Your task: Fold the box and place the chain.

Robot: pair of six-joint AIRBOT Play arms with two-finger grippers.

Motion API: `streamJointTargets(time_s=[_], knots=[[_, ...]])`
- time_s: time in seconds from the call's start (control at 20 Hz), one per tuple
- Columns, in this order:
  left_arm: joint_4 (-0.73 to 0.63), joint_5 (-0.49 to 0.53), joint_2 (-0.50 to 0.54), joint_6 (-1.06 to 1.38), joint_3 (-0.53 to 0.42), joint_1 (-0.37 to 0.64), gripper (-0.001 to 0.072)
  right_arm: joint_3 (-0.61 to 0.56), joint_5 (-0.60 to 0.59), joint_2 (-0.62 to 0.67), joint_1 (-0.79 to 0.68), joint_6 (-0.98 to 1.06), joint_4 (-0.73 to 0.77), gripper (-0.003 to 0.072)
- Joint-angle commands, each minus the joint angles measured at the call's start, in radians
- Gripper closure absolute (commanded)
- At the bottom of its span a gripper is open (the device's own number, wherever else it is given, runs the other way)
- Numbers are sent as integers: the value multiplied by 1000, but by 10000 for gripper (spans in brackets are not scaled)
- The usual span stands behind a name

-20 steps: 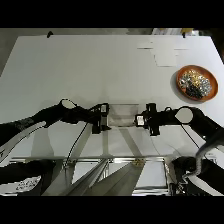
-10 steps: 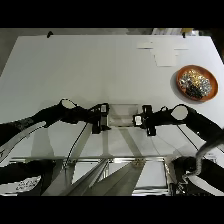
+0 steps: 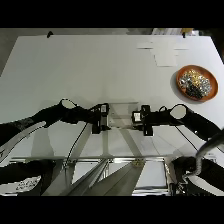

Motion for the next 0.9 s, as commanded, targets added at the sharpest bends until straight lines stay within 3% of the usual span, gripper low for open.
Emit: streamJointTargets(time_s=[0.0,0.05,0.15,0.2,0.25,0.35,0.65,0.85], knots=[[-1,0,1,-1,0,0,488,-3,3,3,0,52,0,278],[-1,0,1,-1,0,0,488,-3,3,18,0,91,-21,298],[-1,0,1,-1,0,0,488,-3,2,76,0,216,-103,490],[-1,0,1,-1,0,0,488,-3,4,109,0,287,-154,537],[-1,0,1,-1,0,0,488,-3,11,147,0,392,-204,538],[-1,0,1,-1,0,0,488,-3,33,211,0,663,-273,672],[-1,0,1,-1,0,0,488,-2,-59,284,0,1345,-620,672],[-1,0,1,-1,0,0,488,-2,-50,258,-29,1643,-703,673]])
